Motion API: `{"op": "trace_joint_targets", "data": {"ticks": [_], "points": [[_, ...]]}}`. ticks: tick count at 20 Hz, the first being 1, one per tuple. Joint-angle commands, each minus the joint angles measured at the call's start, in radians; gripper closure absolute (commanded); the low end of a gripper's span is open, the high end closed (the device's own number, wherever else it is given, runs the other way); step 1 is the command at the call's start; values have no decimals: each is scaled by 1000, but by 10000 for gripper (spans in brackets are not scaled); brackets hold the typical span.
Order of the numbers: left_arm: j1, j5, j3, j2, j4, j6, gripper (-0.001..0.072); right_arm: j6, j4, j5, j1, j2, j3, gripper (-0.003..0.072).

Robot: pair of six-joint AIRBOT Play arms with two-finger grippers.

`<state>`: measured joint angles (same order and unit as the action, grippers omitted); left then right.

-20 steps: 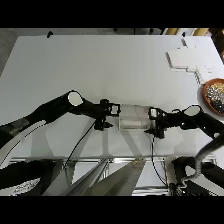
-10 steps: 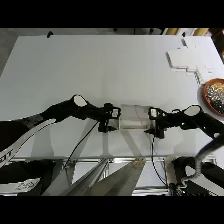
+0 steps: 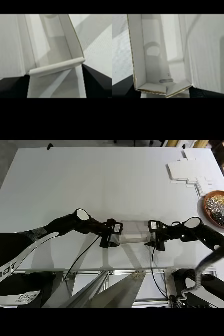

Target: Fold the box and place the chain.

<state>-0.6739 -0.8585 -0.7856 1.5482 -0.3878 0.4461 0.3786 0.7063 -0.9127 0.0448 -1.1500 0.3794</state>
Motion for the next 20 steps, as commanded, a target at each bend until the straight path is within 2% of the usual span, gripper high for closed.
{"op": "trace_joint_targets", "data": {"ticks": [1, 4, 8, 10, 13, 20], "points": [[-7, -4, 1, 13, 23, -2, 11, -3, -3, 5, 0, 0, 0, 349], [-11, 18, 1, 20, 60, -24, 12, -3, -3, 5, 0, 0, 0, 349], [-26, 109, 22, -2, 23, -230, 11, -3, -3, 5, 0, 0, 0, 349], [-32, 148, 64, -40, 34, -189, 11, -3, -3, 5, 0, 0, 0, 349], [-32, 150, 106, -63, 43, -74, 12, -3, -3, 5, 0, 0, 0, 349], [-64, 201, 108, -49, 152, 10, 12, -3, -3, 5, 0, 0, 0, 349]]}}
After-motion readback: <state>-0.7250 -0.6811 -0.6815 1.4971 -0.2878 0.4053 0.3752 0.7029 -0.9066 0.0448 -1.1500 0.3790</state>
